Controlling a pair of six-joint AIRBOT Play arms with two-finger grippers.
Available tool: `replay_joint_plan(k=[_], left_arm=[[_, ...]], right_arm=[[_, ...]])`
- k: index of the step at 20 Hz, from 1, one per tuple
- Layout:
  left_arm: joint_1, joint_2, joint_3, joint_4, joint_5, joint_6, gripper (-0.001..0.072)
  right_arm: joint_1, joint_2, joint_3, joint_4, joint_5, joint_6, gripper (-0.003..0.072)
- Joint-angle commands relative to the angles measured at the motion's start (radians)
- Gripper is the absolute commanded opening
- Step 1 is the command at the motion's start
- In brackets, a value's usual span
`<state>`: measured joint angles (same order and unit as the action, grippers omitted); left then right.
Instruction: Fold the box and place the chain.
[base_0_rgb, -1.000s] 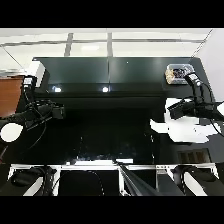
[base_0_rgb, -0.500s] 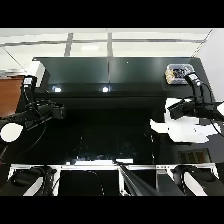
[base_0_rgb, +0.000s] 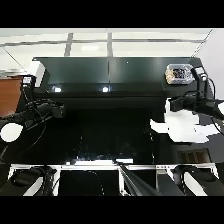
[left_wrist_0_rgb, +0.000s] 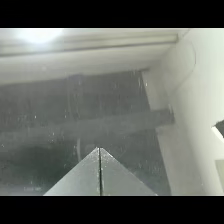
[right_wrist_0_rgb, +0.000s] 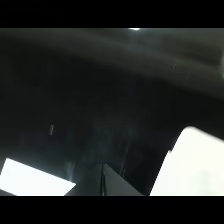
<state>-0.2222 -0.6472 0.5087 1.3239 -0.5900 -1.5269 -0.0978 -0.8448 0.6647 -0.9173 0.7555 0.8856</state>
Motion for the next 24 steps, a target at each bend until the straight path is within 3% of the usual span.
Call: replay_joint_plan(k=[1,3,5,6,7,9,11,13,17,20,22,24], left_arm=[[0.0,-0.002,-0.001,-0.005,0.082,0.0,0.0025],[0.0,-0.014,-0.001,-0.005,0.147,0.0,0.0025],[0.0,-0.023,-0.001,-0.005,0.18,0.0,0.0026],[0.0,-0.026,-0.001,-0.005,0.186,0.0,0.0028],[0.0,-0.029,-0.001,-0.005,0.185,0.0,0.0109],[-0.001,-0.029,-0.001,-0.005,0.182,-0.004,0.0709],[-0.002,-0.029,-0.001,-0.005,0.166,-0.004,0.0712],[-0.003,-0.03,-0.001,-0.006,0.154,-0.008,0.0713],[-0.003,-0.05,0.0,-0.007,0.155,-0.028,0.0712],[-0.003,-0.068,0.0,-0.035,0.151,-0.028,0.0712],[-0.003,-0.073,-0.001,-0.035,0.13,-0.028,0.0712],[-0.003,-0.074,-0.001,-0.034,0.108,-0.027,0.0712]], right_arm=[[0.0,-0.01,0.0,0.052,-0.233,0.001,0.069],[-0.005,-0.032,0.0,-0.005,-0.329,0.003,0.072],[-0.084,-0.071,0.017,-0.172,-0.416,0.208,0.072],[-0.176,-0.106,0.05,-0.26,-0.399,0.364,0.072],[-0.289,-0.152,0.098,-0.326,-0.336,0.49,0.072],[-0.523,-0.252,0.209,-0.373,-0.119,0.581,0.072],[-0.725,-0.341,0.305,-0.37,0.109,0.561,0.072],[-0.885,-0.417,0.361,-0.321,0.305,0.401,0.072],[-0.993,-0.526,0.365,-0.101,0.629,0.01,0.072],[-0.939,-0.538,0.365,-0.23,0.627,-0.01,0.072],[-0.907,-0.539,0.354,-0.241,0.61,-0.05,0.072],[-0.876,-0.543,0.349,-0.237,0.597,-0.068,0.0508]])
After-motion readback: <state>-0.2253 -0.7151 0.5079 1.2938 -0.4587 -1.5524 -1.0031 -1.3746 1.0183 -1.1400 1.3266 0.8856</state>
